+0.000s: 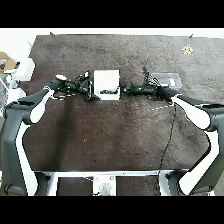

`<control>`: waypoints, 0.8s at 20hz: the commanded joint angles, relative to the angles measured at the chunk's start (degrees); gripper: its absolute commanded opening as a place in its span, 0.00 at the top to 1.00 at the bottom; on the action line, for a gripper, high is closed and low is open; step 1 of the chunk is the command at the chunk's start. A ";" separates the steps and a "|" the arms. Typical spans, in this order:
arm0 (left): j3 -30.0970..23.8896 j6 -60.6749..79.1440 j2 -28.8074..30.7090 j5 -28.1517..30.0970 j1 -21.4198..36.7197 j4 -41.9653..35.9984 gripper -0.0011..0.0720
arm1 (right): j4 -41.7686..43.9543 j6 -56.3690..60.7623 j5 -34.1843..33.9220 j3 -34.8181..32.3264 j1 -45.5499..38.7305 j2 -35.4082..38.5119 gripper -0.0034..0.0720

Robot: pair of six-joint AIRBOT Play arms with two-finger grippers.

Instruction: Fold the box and place the chain.

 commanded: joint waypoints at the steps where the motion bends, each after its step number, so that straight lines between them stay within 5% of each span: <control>1: 0.00 0.00 -0.02 0.02 0.02 0.00 0.49 | 3.19 -1.79 5.84 0.37 -0.87 -0.11 0.96; 8: 0.00 0.00 -0.02 0.02 0.02 -0.02 0.49 | 5.60 -2.56 18.47 0.52 -3.89 0.13 0.96; 11: 0.00 0.00 -0.02 0.00 0.02 0.00 0.49 | 5.70 -5.86 18.69 1.05 -3.89 1.70 0.96; 16: 0.00 0.00 -0.02 0.00 0.02 0.00 0.49 | -7.89 -3.72 0.13 4.92 -3.85 10.71 0.96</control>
